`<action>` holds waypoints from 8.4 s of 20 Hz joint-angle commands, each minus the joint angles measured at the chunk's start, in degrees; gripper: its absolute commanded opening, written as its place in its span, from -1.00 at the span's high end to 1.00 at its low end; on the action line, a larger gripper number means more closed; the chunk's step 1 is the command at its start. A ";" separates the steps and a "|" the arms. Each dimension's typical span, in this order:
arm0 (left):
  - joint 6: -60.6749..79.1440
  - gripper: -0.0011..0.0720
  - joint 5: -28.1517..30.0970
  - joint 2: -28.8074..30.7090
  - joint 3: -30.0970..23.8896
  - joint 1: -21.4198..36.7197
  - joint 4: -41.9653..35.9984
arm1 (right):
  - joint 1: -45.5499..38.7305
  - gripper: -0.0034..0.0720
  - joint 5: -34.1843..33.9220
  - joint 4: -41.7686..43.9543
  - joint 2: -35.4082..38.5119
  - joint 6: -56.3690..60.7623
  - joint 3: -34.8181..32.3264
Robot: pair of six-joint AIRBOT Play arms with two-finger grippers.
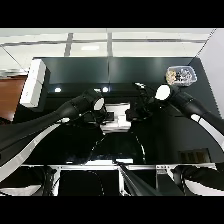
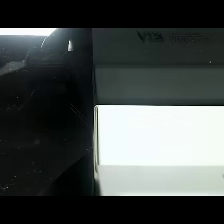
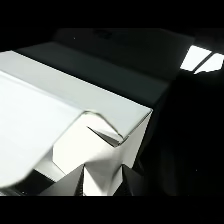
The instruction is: Fold the box and place the chain.
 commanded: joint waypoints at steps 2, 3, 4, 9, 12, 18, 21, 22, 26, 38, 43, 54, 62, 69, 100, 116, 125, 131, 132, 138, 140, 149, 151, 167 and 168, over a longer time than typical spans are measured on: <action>-0.09 0.90 -0.02 -0.02 0.02 0.02 0.02 | 2.97 0.22 -1.29 -6.38 -0.04 5.68 0.37; -0.07 0.90 -0.02 -0.02 0.02 0.02 0.04 | 3.72 0.22 -1.97 -8.22 -0.04 7.04 0.37; -0.07 0.90 -0.02 -0.02 0.02 0.02 0.04 | 4.37 0.22 -2.71 -9.66 -0.07 8.35 0.37; -0.07 0.90 -0.02 -0.02 0.02 0.02 0.02 | 6.51 0.22 -5.07 -14.60 -1.14 14.01 1.22; -0.07 0.90 -0.02 -0.02 0.02 0.04 0.04 | 9.22 0.22 -4.63 -20.83 -3.15 18.67 4.37; -0.09 0.90 -0.07 -0.02 0.02 0.04 0.04 | 12.52 0.22 0.22 -26.58 -6.49 29.94 6.64; -0.07 0.90 -0.04 -0.02 0.02 0.04 0.04 | 14.60 0.22 0.15 -32.04 -6.67 33.77 6.64; -0.07 0.90 -0.04 -0.02 0.02 0.04 0.04 | 14.88 0.22 0.15 -32.57 -6.73 34.75 6.64; -0.07 0.90 -0.04 -0.02 0.02 0.04 0.04 | 14.88 0.22 -0.20 -32.33 -7.08 37.48 6.78; -0.07 0.90 -0.04 -0.02 0.02 0.04 0.04 | 14.88 0.88 0.24 -28.41 -8.24 37.92 6.78; -0.07 0.90 -0.04 -0.02 0.02 0.04 0.04 | 14.75 0.45 0.15 -28.55 -8.22 37.83 6.78; -0.09 0.90 -0.02 -0.02 0.02 0.07 0.04 | 14.51 0.14 4.68 -32.30 -6.69 35.85 8.13; -0.09 0.90 -0.02 -0.02 0.02 0.07 0.04 | 9.68 0.14 8.35 -53.16 13.75 29.97 14.93; -0.09 0.90 -0.02 -0.02 0.02 0.07 0.02 | -13.38 0.14 -5.60 -55.82 13.90 29.99 12.83; -0.07 0.90 -0.09 -0.02 0.02 0.04 0.02 | -36.68 -0.89 -2.05 -37.46 -39.30 33.16 52.59; -0.07 0.90 -0.02 -0.02 0.02 0.04 0.02 | -36.54 0.89 6.03 -26.88 -2.36 3.82 52.61; -0.07 0.90 0.00 -0.02 0.02 0.07 0.04 | -27.30 0.89 8.26 -17.66 16.11 1.09 52.61; -0.07 0.90 0.00 -0.02 0.02 0.07 0.04 | -21.42 0.89 15.58 -11.10 18.16 1.14 52.57; -0.07 0.90 0.00 -0.02 0.02 0.07 0.07 | -21.42 0.88 16.46 -8.57 18.18 1.03 52.57; -0.07 0.90 0.00 -0.02 0.02 0.07 0.04 | -21.42 0.88 22.73 3.10 18.16 -0.72 52.54; -0.07 0.90 0.00 -0.02 0.02 0.07 0.07 | -21.42 0.88 23.85 3.85 18.16 -0.92 52.54; -0.07 0.90 0.00 -0.02 0.02 0.07 0.09 | -21.42 0.88 21.99 12.22 18.16 -0.96 52.54; -0.07 0.90 0.02 -0.02 0.02 0.07 0.07 | -21.40 0.88 20.46 15.80 18.16 -1.11 52.54; -0.07 0.90 0.00 -0.02 0.02 0.09 0.07 | -7.87 0.88 14.29 8.52 15.23 -0.09 50.01; -0.07 0.90 0.00 -0.02 0.02 0.09 0.07 | -7.39 0.88 14.86 7.13 15.23 0.48 49.90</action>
